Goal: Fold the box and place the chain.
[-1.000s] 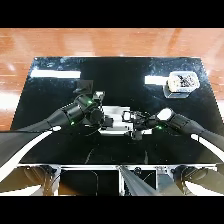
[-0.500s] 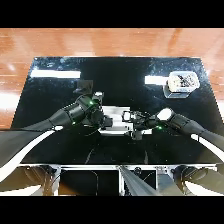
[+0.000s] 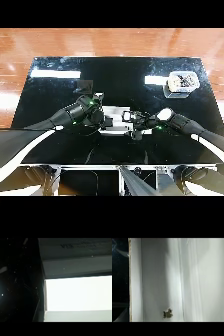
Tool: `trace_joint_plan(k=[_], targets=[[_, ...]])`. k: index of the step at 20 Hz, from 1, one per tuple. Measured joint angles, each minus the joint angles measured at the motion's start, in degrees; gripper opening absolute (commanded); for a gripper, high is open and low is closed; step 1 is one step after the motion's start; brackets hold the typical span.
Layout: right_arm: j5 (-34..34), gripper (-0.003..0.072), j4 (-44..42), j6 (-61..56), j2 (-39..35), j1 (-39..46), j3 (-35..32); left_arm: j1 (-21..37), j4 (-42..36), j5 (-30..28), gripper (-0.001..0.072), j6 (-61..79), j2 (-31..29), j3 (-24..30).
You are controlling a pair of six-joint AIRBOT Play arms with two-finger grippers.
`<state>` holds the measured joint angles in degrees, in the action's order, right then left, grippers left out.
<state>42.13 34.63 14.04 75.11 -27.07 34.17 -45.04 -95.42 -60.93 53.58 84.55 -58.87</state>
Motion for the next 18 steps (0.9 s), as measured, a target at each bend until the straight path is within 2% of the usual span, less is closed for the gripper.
trace_joint_plan(k=[2,3,4,5,7,8,12,13,14,18], targets=[[0.0,0.0580,0.0,0.0,0.0,0.0,0.0,0.0,0.0,0.0,0.0344,0.0,0.0,0.0],[0.0,0.0580,0.0,0.0,0.0,0.0,0.0,0.0,0.0,0.0,0.0312,0.0,0.1,0.0],[0.0,0.0579,0.0,0.0,0.0,0.0,0.0,0.0,0.0,0.0,0.0216,0.0,0.2,0.0],[0.0,0.0580,0.0,0.0,0.0,0.0,0.0,0.0,0.0,0.0,0.0155,0.0,0.2,0.0],[0.1,0.0580,0.0,-0.3,0.0,0.0,0.0,0.0,-0.2,0.0,0.0082,-0.2,0.2,0.0],[0.1,0.0579,0.0,-0.2,0.0,0.0,0.0,0.0,-0.1,0.0,0.0015,-0.2,0.2,0.0],[0.1,0.0581,0.0,-0.1,0.0,0.0,0.0,0.0,-0.3,0.0,0.0017,0.4,0.3,0.0],[0.1,0.0597,0.0,-0.1,0.0,0.0,0.0,0.0,-0.4,0.0,0.0017,0.5,0.3,0.0],[0.1,0.0703,0.0,-0.1,0.0,0.0,0.0,0.0,-0.4,0.0,0.0017,0.6,0.3,0.0],[1.0,0.0720,0.9,-1.5,-0.6,0.1,0.0,0.0,-0.7,-1.2,0.0016,0.9,0.3,-0.6]])
